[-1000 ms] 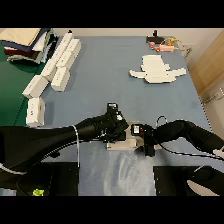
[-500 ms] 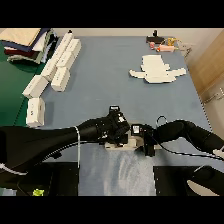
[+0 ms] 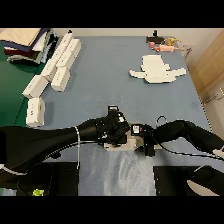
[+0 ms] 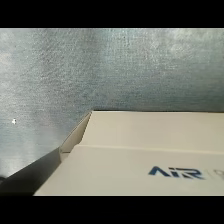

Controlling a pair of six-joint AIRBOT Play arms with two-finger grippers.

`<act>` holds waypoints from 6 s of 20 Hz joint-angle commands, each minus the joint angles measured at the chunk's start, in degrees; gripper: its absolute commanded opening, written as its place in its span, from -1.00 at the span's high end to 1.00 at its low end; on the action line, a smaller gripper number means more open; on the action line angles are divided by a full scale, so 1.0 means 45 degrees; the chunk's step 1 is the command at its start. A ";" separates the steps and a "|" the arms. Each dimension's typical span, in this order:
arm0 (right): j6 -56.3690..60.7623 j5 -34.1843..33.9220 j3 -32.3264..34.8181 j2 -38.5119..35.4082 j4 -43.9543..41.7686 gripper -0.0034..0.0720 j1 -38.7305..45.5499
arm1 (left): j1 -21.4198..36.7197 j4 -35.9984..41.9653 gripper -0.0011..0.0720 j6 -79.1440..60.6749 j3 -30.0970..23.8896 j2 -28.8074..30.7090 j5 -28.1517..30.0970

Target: Fold the box.

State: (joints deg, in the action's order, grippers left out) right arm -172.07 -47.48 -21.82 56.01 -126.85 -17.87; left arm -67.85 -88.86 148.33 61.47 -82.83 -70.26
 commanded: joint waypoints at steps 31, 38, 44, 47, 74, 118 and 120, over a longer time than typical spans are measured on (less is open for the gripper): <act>-0.0005 0.0005 0.0000 0.0010 0.0005 -0.41 0.0005 | 0.1214 0.1511 -0.73 -0.0767 0.0005 0.3065 -0.1846; -0.0005 0.0000 0.0000 0.0010 0.0005 -0.41 0.0000 | 0.2594 -0.0933 0.93 -0.0782 -0.0155 0.6159 -0.6479; -0.0005 0.0000 0.0000 0.0010 0.0005 -0.41 0.0000 | 0.5566 0.1496 0.93 -0.2603 -0.3823 0.8233 -0.2317; -0.0005 0.0005 0.0000 0.0010 0.0005 -0.41 0.0000 | 0.6193 0.3939 0.93 -0.4881 -0.6023 0.8165 0.0826; -0.0005 0.0005 0.0000 0.0010 0.0005 -0.41 0.0005 | 0.6980 0.9471 0.05 -1.1638 -0.7189 0.6737 0.3949; -0.0005 0.0005 0.0000 0.0010 0.0005 -0.41 0.0000 | 0.0622 0.0515 0.30 -0.1316 -0.1263 0.1826 0.0622; -0.0005 0.0000 0.0000 0.0010 0.0005 -0.41 0.0000 | 0.0287 0.0117 0.30 -0.0996 -0.0607 0.1083 0.0034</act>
State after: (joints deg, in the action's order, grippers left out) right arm -172.09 -47.48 -21.82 56.01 -126.80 -17.87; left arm -64.20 -84.29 139.87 54.78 -73.58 -64.93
